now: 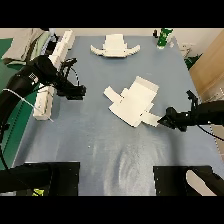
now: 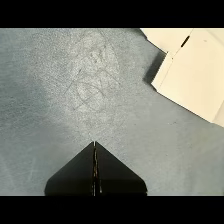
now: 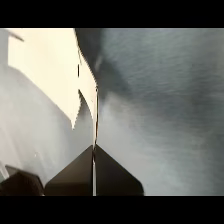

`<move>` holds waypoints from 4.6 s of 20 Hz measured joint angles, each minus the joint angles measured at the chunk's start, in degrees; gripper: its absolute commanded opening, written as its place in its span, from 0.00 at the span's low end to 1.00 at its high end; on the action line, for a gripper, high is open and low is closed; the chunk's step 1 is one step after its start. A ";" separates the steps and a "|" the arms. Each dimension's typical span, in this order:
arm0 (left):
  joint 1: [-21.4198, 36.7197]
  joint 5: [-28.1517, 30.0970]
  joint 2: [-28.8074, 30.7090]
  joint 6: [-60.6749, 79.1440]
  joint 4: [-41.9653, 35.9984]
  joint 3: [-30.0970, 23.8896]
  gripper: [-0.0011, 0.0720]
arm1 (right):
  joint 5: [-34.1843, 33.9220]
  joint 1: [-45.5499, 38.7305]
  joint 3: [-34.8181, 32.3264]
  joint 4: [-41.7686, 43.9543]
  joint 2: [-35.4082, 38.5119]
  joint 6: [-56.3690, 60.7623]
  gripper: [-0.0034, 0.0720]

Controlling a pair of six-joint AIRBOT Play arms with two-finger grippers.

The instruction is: Fold the box.

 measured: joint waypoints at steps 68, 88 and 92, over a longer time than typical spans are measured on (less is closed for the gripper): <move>1.84 -7.32 -13.68 48.15 -38.32 -14.03 0.30 | 7.87 21.51 -4.76 2.67 -6.08 -29.44 0.05; -1.64 -7.80 -7.45 71.25 -41.64 -11.30 0.02 | 11.04 21.33 11.96 -15.69 -5.81 -9.77 0.45; -9.16 1.49 -0.11 79.84 -42.16 -14.49 0.02 | 10.88 21.29 18.73 -19.19 -4.07 -1.86 0.31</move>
